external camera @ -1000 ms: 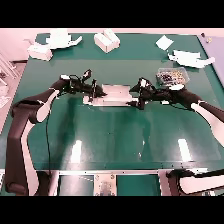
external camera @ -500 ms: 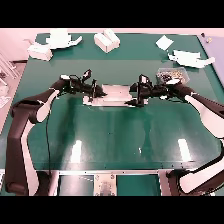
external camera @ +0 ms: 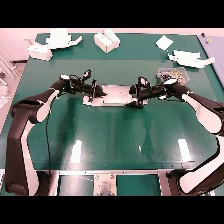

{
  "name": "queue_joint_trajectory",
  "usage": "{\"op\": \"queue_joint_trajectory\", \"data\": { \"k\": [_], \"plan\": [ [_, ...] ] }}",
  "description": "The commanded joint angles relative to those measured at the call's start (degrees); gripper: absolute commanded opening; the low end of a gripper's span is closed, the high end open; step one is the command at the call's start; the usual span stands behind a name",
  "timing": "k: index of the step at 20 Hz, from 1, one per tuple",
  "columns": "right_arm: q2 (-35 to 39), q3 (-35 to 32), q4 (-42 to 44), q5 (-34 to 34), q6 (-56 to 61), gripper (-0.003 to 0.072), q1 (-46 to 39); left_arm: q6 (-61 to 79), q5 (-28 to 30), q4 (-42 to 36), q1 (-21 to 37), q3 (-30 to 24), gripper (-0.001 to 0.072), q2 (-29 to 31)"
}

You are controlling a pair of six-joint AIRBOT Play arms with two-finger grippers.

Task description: Fold the box and place the chain.

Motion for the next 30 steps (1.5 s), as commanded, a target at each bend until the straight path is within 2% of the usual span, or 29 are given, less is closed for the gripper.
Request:
{"op": "queue_joint_trajectory", "data": {
  "k": [1, 6, 12, 28, 30],
  "plan": [
    [-1.16, 1.92, -0.04, 0.42, -0.52, 0.072, 0.42, 0.02, 0.0, 0.02, 0.02, 0.0, 0.0021, 0.0],
    [-4.85, 6.69, 0.15, 0.68, -0.44, 0.072, 0.59, 0.02, 0.02, 0.02, 0.02, 0.0, 0.0021, 0.0],
    [-5.9, 6.8, -2.67, 4.26, 3.13, 0.072, 0.59, 0.02, 0.02, 0.02, 0.02, 0.0, 0.0021, 0.0],
    [-6.95, 6.82, -3.1, 3.39, 2.49, 0.072, 1.07, 0.02, 0.02, 0.02, 0.02, 0.0, 0.0021, 0.0],
    [-6.99, 6.82, -3.08, 3.37, 2.47, 0.0687, 1.07, 0.02, 0.02, 0.02, 0.02, 0.0, 0.0021, 0.0]
  ]
}}
